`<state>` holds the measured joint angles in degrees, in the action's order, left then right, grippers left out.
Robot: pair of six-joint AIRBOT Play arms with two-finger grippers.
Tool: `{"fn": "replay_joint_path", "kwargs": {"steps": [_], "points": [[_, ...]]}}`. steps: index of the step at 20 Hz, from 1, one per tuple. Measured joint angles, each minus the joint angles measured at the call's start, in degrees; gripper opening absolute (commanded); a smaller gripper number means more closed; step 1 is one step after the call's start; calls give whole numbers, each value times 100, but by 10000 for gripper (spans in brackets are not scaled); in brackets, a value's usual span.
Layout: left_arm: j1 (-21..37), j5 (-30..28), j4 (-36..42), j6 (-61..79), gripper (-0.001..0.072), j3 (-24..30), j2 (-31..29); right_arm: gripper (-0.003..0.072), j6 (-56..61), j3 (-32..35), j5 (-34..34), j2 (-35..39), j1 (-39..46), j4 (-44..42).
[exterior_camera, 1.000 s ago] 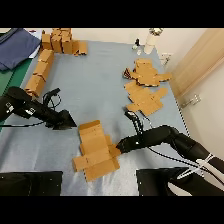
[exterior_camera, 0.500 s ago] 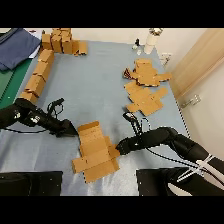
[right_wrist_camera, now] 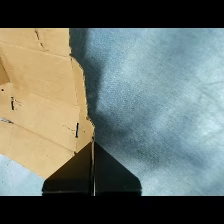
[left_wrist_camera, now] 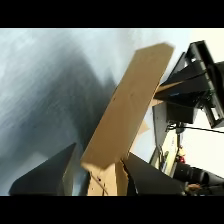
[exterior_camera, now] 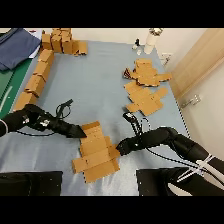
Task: Fold the box.
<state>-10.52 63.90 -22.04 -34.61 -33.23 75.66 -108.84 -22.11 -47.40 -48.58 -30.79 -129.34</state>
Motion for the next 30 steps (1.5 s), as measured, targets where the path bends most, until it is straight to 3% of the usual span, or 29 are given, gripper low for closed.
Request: {"fn": "replay_joint_path", "kwargs": {"steps": [4,9,10,15,16,22,23,24,25,30], "points": [[-343,-337,380,378,342,-37,223,3,61,0,-2,0,0,24],[-455,-313,431,595,339,-52,313,3,94,0,-4,0,-2,68],[-457,-295,413,612,194,-52,319,3,98,0,-4,0,-2,79],[-470,-299,376,719,138,-52,330,3,101,2,-11,0,-2,111],[-472,-297,369,743,12,-52,332,3,101,2,-11,0,-4,122],[-472,-149,365,909,12,-90,332,7,131,2,44,-2,-4,160],[-472,-72,374,927,12,-131,332,114,133,2,76,-2,-4,164],[-472,28,380,940,12,-190,332,428,144,2,177,-2,-4,166],[-476,146,369,957,12,-286,326,460,153,-2,269,-2,13,212],[-868,361,103,1156,12,-1058,249,460,1329,-275,341,7,341,1270]]}}
